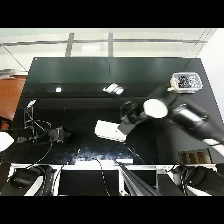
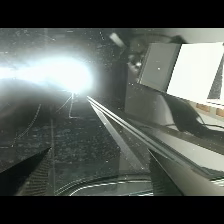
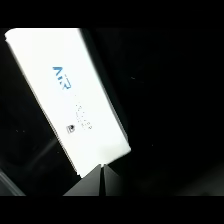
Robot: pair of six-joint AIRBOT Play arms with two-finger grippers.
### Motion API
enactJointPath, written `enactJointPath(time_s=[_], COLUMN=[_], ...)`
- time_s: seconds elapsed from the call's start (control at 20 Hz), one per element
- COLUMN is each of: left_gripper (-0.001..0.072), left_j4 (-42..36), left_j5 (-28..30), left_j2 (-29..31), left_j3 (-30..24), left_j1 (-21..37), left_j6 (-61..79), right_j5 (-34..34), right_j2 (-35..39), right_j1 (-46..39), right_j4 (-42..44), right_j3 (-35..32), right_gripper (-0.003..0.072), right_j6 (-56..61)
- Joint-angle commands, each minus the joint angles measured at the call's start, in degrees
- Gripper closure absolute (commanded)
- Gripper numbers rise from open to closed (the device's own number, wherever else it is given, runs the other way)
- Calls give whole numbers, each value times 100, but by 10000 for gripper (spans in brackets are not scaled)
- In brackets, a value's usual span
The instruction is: Fold the box and place the chain.
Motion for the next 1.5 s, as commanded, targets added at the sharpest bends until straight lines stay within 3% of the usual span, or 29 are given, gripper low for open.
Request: enactJointPath(time_s=[0.0,0.1,0.2,0.3,0.45,0.9,1.45], left_gripper=[0,1,0,1,1,0,1], left_j4=[-24,-26,-33,-79,-164,-175,-195], left_j5=[17,24,81,173,208,188,144], left_j2=[-2,-2,-2,-2,-4,-4,-4], left_j3=[-2,-2,-2,-2,-2,-2,-2], left_j1=[2,0,-9,-9,-9,-9,-9], left_j6=[39,50,50,50,57,55,57], right_j5=[-586,-1421,-2413,-3053,-3558,-3423,-3517], right_j2=[927,1414,1419,1268,809,-11,-212], right_j1=[-1202,-1773,-1812,-1558,-1134,-699,-614], right_j4=[1436,2798,4649,5965,6972,7055,6791], right_j3=[-973,-2164,-3169,-3565,-3558,-3558,-3558], right_gripper=[660,660,660,659,659,659,659], right_j6=[664,892,590,-197,-970,-1266,-1458])
